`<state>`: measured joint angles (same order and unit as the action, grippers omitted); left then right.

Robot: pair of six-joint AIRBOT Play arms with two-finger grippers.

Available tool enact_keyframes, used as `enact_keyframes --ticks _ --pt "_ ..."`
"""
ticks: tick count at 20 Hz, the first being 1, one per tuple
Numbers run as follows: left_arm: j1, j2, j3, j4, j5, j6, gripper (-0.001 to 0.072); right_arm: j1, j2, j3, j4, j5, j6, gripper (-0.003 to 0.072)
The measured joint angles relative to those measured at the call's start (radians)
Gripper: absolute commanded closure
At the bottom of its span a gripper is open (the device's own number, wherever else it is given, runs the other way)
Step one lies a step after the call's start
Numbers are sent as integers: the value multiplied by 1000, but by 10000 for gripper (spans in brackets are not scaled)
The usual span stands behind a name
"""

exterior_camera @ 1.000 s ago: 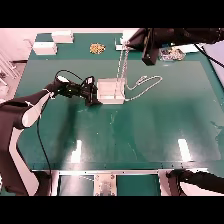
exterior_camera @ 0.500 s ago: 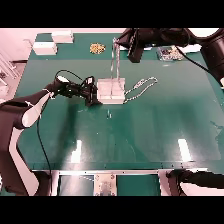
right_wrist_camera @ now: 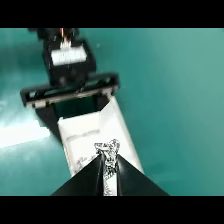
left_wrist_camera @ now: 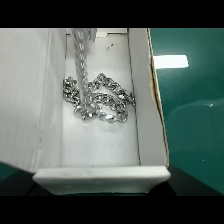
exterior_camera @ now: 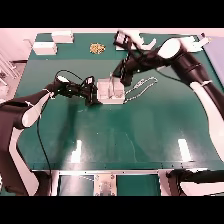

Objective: Fold the box and place the chain.

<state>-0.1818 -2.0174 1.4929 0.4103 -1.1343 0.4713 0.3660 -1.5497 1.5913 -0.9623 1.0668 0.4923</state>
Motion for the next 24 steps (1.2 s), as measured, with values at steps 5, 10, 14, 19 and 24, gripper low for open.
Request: enact_keyframes --ticks 5,10,14,19,24 --pt "0 0 0 0 0 0 292 -48 -30 -40 11 1 -36 106" --pt "0 0 0 0 0 0 292 -190 -11 -71 12 77 -131 107" --pt "0 0 0 0 0 0 291 -291 -72 -143 79 105 -365 100" --pt "0 0 0 0 0 0 292 -306 -215 -172 137 114 -589 36" --pt "0 0 0 0 0 0 292 -266 -289 -170 163 88 -725 -10"
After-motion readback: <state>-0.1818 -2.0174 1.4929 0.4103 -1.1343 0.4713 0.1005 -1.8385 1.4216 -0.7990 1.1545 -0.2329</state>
